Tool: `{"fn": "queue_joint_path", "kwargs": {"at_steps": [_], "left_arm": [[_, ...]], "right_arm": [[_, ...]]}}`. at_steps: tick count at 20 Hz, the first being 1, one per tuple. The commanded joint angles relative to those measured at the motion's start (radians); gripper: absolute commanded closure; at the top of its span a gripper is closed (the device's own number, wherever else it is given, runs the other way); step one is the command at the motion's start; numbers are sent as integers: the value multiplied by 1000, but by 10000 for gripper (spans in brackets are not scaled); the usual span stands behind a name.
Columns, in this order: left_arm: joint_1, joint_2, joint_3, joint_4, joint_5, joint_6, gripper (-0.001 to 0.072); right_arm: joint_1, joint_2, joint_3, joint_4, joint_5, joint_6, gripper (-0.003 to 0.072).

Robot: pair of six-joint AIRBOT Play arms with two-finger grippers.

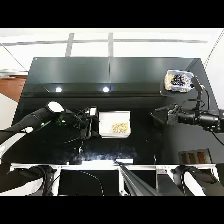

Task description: Fold the box and place the chain.

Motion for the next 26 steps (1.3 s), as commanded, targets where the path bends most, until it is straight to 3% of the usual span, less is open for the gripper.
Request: {"fn": "queue_joint_path", "kwargs": {"at_steps": [1, 7, 9, 11, 24, 25, 26], "left_arm": [[-3, -1, 1, 5, 13, -11, 20], [-27, -1, 1, 24, 53, -43, 31], [-27, -1, 1, 24, 52, -43, 255], [-27, -1, 1, 24, 51, -43, 307], [-27, -1, 1, 23, 51, -43, 309], [-27, -1, 1, 23, 51, -43, 308], [-27, -1, 1, 23, 51, -43, 308]], "right_arm": [[1, 1, 1, 0, 0, 0, -11], [1, 0, 1, 0, 0, 0, -11], [1, 0, 1, 0, 0, 0, -11], [1, 1, 1, 0, 0, 0, -10], [2, 1, 1, -6, -1, 0, -10], [2, 0, 1, 0, -17, 7, 2], [10, 0, 2, 16, -44, 33, 116]]}}
